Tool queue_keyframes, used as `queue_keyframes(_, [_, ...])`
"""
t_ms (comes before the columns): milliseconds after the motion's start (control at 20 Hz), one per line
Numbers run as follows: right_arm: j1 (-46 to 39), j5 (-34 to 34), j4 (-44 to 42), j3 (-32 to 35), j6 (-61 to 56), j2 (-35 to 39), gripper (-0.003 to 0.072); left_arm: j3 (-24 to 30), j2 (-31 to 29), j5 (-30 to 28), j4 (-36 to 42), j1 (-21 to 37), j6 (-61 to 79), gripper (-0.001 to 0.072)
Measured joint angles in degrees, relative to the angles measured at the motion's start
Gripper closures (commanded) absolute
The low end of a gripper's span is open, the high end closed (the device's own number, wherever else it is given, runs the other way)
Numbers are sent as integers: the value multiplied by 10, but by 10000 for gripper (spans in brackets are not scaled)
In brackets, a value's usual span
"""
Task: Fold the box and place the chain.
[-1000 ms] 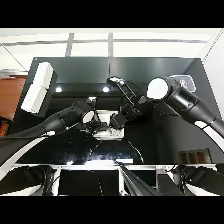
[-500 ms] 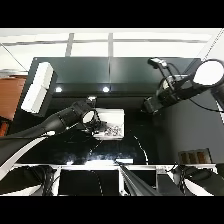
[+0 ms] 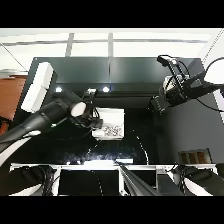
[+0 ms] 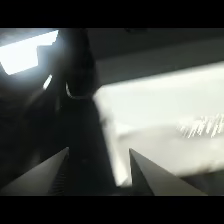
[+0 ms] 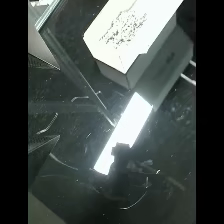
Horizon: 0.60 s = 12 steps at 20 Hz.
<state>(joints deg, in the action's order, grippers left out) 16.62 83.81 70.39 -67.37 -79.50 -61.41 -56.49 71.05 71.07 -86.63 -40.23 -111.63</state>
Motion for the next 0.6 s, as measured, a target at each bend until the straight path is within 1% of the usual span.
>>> queue_keyframes(150, [-1, 3, 20, 0, 0, 0, 203, 22, -73, 31, 1, 60, 115, 267])
queue_keyframes(250, [-1, 0, 30, 0, 0, 0, 204, 55, -127, 29, 33, 130, 189, 268])
queue_keyframes(350, [-1, -14, 35, 0, 0, 0, 204, 97, -164, 7, 105, 201, 285, 268])
queue_keyframes(450, [-1, -33, 38, 0, 0, 0, 204, 144, -183, -2, 208, 265, 433, 268])
queue_keyframes(500, [-1, -43, 39, 0, 0, 0, 204, 166, -187, -3, 257, 290, 513, 267])
queue_keyframes(600, [-1, -57, 40, 0, 0, 0, 204, 202, -186, -4, 314, 321, 655, 266])
